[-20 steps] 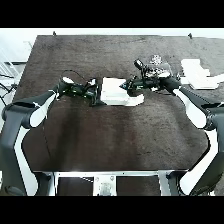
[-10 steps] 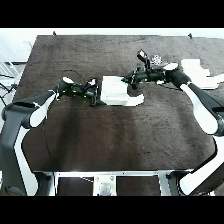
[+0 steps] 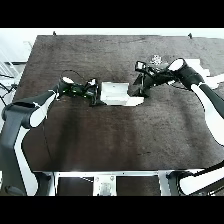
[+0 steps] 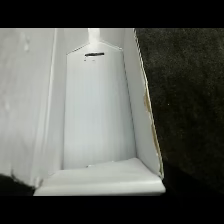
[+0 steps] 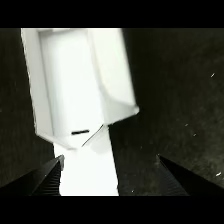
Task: Fold the box and place the chain.
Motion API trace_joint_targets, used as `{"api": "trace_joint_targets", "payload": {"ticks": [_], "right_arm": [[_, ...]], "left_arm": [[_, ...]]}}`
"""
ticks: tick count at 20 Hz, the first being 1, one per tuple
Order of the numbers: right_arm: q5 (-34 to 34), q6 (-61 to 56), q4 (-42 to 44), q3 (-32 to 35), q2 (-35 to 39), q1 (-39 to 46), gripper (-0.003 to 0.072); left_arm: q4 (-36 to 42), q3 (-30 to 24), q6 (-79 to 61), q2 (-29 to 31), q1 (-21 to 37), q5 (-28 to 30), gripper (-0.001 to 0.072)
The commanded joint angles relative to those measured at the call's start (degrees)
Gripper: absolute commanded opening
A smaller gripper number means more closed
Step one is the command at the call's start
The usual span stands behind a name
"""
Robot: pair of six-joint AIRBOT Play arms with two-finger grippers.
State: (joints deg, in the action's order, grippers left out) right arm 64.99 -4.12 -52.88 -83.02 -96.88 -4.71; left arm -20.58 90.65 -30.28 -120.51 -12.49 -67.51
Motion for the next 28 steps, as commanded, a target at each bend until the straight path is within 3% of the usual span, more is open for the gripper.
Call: {"api": "trace_joint_targets", "payload": {"ticks": [1,8,9,10,11,18,20,28], "right_arm": [[-2.4,1.2,-3.5,3.3,0.0,-0.1,0.0676],[-2.6,2.6,-1.2,4.8,-2.5,-1.8,0.0660],[-2.6,2.6,-0.9,4.8,-2.7,-2.3,0.0599],[-2.6,2.7,-0.9,4.8,-2.8,-2.7,0.0443],[-2.6,2.6,-0.9,4.8,-2.9,-2.9,0.0380],[-4.1,2.7,4.2,4.8,-3.6,-3.1,0.0362],[-4.1,3.0,5.5,4.8,-3.6,-3.7,0.0193],[-5.5,4.8,7.8,4.8,-5.1,-6.4,0.0207]], "left_arm": [[0.0,0.0,0.2,0.0,0.0,0.0,0.0461],[0.0,0.0,0.2,0.0,0.0,0.0,0.0461],[0.0,0.0,0.3,0.0,0.0,0.0,0.0461],[0.0,0.0,0.2,0.0,0.0,0.0,0.0461],[0.0,0.0,0.3,0.0,0.0,0.0,0.0461],[0.0,0.0,0.3,0.0,0.0,0.0,0.0461],[0.0,0.0,0.2,0.0,0.0,0.0,0.0461],[0.0,0.0,0.3,0.0,0.0,0.0,0.0461]]}}
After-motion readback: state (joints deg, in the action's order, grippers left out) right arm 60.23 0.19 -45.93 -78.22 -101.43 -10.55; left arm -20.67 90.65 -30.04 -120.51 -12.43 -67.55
